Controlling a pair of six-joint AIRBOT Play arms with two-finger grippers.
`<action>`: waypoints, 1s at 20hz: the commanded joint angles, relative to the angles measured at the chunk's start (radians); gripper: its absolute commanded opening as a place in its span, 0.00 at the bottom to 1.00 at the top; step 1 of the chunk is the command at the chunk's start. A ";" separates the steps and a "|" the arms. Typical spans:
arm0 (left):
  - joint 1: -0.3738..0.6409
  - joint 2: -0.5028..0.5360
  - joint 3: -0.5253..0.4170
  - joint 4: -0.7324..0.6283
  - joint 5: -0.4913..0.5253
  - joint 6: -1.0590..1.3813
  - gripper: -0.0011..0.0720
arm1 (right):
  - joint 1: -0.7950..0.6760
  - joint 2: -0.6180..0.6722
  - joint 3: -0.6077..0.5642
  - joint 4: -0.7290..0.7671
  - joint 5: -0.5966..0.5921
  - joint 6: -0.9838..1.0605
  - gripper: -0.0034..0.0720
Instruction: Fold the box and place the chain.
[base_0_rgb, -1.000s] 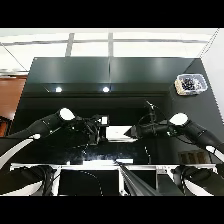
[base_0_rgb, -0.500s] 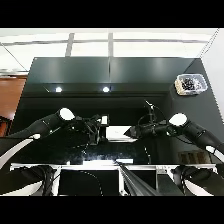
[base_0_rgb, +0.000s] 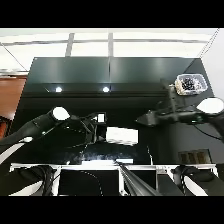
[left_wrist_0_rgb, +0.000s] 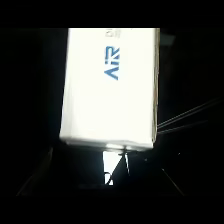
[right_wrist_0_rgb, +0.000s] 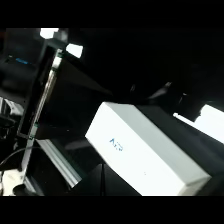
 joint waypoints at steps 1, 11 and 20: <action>0.018 0.088 0.002 0.097 -0.053 -0.126 1.00 | -0.197 0.100 0.034 -0.112 0.072 0.025 0.06; -0.180 -0.058 0.241 0.057 -0.051 -0.283 0.99 | -0.365 0.103 0.034 -0.134 0.080 0.024 0.06; -0.225 -0.232 0.362 0.053 -0.053 -0.331 0.98 | -0.365 0.103 0.034 -0.133 0.077 0.024 0.06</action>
